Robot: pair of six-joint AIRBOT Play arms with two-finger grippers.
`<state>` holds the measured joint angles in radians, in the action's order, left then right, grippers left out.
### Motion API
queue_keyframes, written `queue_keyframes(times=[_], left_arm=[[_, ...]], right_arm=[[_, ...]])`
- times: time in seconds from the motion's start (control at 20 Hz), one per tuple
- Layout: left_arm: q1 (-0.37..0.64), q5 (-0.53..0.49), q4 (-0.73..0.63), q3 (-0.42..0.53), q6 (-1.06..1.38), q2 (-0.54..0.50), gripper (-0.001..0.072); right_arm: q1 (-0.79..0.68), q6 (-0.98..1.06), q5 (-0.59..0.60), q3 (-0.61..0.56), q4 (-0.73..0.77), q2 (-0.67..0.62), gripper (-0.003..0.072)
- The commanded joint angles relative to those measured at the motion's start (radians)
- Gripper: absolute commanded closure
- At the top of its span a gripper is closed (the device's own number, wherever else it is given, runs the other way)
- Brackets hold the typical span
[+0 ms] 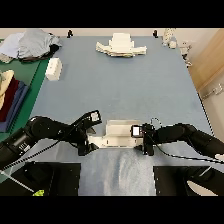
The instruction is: Fold the box.
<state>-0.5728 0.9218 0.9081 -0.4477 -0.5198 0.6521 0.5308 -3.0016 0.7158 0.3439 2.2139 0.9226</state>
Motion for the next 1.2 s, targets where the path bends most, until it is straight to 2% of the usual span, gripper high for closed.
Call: queue_keyframes(times=[0.0, 0.4, 0.45, 0.5, 0.55, 0.7, 0.75, 0.8, 0.85, 1.15], left_arm=[[0.035, -0.036, -0.069, 0.073, 0.255, -0.008, 0.0015], [-0.019, -0.244, -0.183, 0.074, 0.427, 0.195, 0.0017], [-0.020, -0.259, -0.201, 0.069, 0.436, 0.215, 0.0036], [-0.023, -0.264, -0.216, 0.063, 0.451, 0.230, 0.0153], [-0.028, -0.264, -0.227, 0.059, 0.467, 0.240, 0.0192], [-0.056, -0.265, -0.281, 0.057, 0.516, 0.265, 0.0193], [-0.064, -0.265, -0.290, 0.057, 0.526, 0.274, 0.0234], [-0.071, -0.264, -0.293, 0.057, 0.542, 0.283, 0.0491], [-0.076, -0.260, -0.296, 0.057, 0.571, 0.289, 0.0605], [-0.076, -0.271, -0.383, 0.053, 0.624, 0.301, 0.0608]], right_arm=[[0.000, 0.000, 0.000, 0.000, 0.000, 0.000, 0.0176], [0.000, 0.000, 0.000, 0.000, 0.000, -0.001, 0.0176], [0.000, 0.000, 0.000, 0.000, 0.000, -0.001, 0.0176], [0.000, 0.000, 0.000, 0.000, 0.000, -0.001, 0.0176], [0.000, 0.000, 0.000, 0.000, 0.000, -0.001, 0.0176], [0.000, 0.000, 0.000, 0.000, 0.000, -0.001, 0.0176], [0.000, 0.000, 0.000, 0.000, 0.000, -0.001, 0.0176], [0.000, 0.000, 0.000, 0.000, 0.000, -0.001, 0.0176], [0.000, 0.000, 0.000, 0.000, 0.000, -0.001, 0.0176], [0.000, 0.000, 0.000, 0.000, 0.000, -0.001, 0.0176]])
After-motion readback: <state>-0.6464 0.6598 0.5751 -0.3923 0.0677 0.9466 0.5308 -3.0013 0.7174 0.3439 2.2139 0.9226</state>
